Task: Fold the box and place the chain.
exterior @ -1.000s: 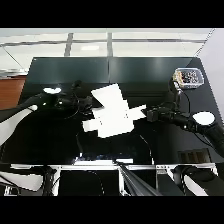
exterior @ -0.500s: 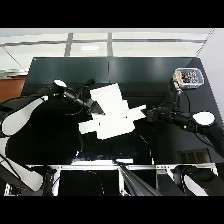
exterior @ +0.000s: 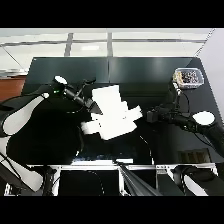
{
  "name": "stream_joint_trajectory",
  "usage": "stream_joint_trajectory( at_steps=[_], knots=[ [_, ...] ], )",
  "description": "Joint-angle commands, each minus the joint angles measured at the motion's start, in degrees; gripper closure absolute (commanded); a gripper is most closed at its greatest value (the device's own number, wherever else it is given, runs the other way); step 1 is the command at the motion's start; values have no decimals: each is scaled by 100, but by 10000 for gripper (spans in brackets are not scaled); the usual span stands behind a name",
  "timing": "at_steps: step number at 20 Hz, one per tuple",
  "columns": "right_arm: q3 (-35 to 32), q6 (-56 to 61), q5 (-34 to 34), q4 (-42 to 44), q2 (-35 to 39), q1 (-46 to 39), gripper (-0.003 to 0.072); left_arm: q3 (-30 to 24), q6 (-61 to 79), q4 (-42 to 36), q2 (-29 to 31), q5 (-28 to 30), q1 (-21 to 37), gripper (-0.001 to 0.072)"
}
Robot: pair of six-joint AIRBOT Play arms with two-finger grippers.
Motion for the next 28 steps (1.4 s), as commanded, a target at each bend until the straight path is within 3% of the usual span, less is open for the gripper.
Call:
stream_joint_trajectory(
  at_steps=[1, 5, 7, 10, 12, 19, 23, 25, 28],
  knots=[
    [297, -7, 221, -699, 9, -114, -22, 20, 39, -50, 7, -385, 37, 682],
    [1274, -55, 1082, -2592, 9, -638, -22, -26, -127, 28, 365, -138, -55, 687],
    [1497, -52, 1270, -3486, 11, -807, -22, -254, 229, 129, 946, 610, -267, 687],
    [1519, 17, 1285, -4330, 15, -861, -22, -1169, 763, 79, 1950, 2396, -741, 685],
    [1519, 210, 1187, -4186, 15, -855, -22, -1622, 1180, 142, 2286, 3034, -1130, 684],
    [1390, 28, 577, -3834, 7, -857, -22, -1491, 1731, 348, 2304, 3163, -1440, 682],
    [1217, -118, 973, -3823, -9, -807, -21, -1508, 2243, 1373, 2535, 2782, -1521, 686],
    [1141, -164, 1224, -3829, -28, -654, -21, -1803, 2337, 1615, 2767, 3104, -1622, 685],
    [935, -820, 1143, -3729, -31, -256, -21, -2004, 3150, 1311, 2723, 3405, -1622, 680]
  ],
)
